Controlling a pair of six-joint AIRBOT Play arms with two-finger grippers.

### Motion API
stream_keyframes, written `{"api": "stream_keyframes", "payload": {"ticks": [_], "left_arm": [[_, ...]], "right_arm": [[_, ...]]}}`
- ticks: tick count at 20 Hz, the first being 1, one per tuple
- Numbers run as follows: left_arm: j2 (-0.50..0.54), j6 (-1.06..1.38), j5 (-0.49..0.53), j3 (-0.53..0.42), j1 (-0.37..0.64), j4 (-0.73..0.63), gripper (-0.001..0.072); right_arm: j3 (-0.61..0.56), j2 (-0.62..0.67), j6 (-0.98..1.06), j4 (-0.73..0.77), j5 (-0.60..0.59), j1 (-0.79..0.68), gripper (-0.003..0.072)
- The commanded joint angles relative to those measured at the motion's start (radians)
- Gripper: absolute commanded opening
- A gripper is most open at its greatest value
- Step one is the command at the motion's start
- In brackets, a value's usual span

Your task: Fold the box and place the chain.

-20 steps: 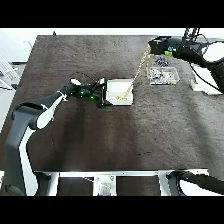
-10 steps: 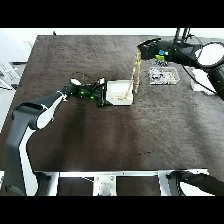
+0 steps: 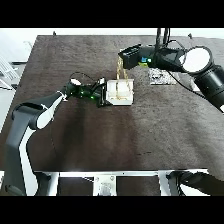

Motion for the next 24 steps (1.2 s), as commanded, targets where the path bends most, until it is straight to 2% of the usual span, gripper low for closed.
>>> {"api": "stream_keyframes", "payload": {"ticks": [1,4,7,14,18,19,20,21,22,24], "left_arm": [[0.001,0.0,-0.005,0.001,0.0,0.0,0.0275],[0.001,0.0,-0.006,0.001,0.0,0.0,0.0275],[0.001,0.0,-0.006,0.001,0.0,0.0,0.0275],[0.001,0.0,-0.006,0.001,0.0,0.0,0.0275],[0.001,0.0,-0.007,0.001,0.0,0.0,0.0275],[0.001,0.0,-0.006,0.001,0.0,0.0,0.0275],[0.001,0.0,-0.006,0.001,0.0,0.0,0.0275],[0.001,0.0,-0.006,0.001,0.0,0.0,0.0275],[0.001,0.0,-0.006,0.001,0.0,0.0,0.0276],[0.001,0.0,-0.006,0.001,0.0,0.0,0.0275]], "right_arm": [[0.0,0.001,0.005,0.0,-0.009,0.027,0.0009],[-0.003,-0.002,0.005,-0.001,-0.007,0.026,0.0009],[-0.061,-0.003,0.005,-0.046,-0.027,0.024,0.0009],[-0.381,-0.006,0.005,-0.048,-0.327,0.024,0.001],[-0.475,-0.099,0.005,-0.044,-0.375,0.013,0.0013],[-0.473,-0.134,0.005,-0.039,-0.38,0.002,0.0076],[-0.473,-0.159,0.005,-0.025,-0.393,-0.011,0.0267],[-0.473,-0.166,0.005,-0.021,-0.398,-0.023,0.0343],[-0.469,-0.164,0.005,-0.022,-0.397,-0.037,0.0288],[-0.458,-0.142,0.005,-0.022,-0.396,-0.063,0.0278]]}}
